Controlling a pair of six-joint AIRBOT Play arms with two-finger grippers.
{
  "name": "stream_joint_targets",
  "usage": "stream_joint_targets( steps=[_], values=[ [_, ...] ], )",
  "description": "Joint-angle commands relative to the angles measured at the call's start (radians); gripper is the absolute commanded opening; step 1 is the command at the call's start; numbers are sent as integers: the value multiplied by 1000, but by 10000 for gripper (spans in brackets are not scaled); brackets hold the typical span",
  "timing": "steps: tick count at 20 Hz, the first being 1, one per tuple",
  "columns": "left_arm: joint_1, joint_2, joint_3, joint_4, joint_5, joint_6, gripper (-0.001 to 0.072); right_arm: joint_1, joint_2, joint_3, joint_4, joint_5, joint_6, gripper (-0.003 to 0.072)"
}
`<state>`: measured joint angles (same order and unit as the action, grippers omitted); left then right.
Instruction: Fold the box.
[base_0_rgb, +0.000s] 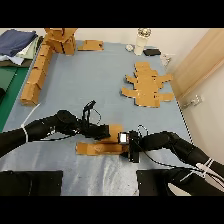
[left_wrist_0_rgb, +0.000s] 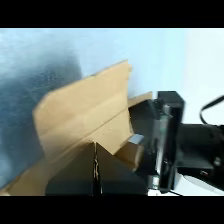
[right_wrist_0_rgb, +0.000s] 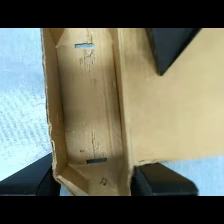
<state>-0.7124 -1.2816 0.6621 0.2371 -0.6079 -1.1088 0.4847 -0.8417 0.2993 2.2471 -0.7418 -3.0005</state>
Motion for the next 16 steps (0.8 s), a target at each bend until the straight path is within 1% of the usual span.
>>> stream_joint_targets(
  steps=[1, 3, 5, 7, 10, 12, 13, 15, 16],
  values=[
    [6, -53, 6, 62, 26, -55, 10, 1, 0, 1, 0, 0, 0, 510],
    [6, -53, 6, 150, 29, -124, 9, 1, 0, 1, 0, 0, 0, 510],
    [6, -53, 6, 198, 17, -161, 9, 1, 0, 1, 0, 0, 0, 510],
    [6, -53, 11, 197, 5, -158, 11, 1, 0, 1, 0, 0, 0, 510],
    [13, -32, 47, 198, -47, -63, 11, 1, 0, 1, 0, 0, 0, 510],
    [48, 39, 59, 198, -78, 29, 10, 1, 0, 1, 0, 0, 0, 510],
    [76, 95, 57, 206, -97, 84, 9, 1, 0, 1, 0, 0, 0, 510],
    [133, 234, 29, 241, -138, 220, 9, 1, 0, 1, 0, 0, 0, 510],
    [161, 316, 3, 255, -187, 344, 9, 1, 0, 1, 0, 0, 0, 510]
  ],
)
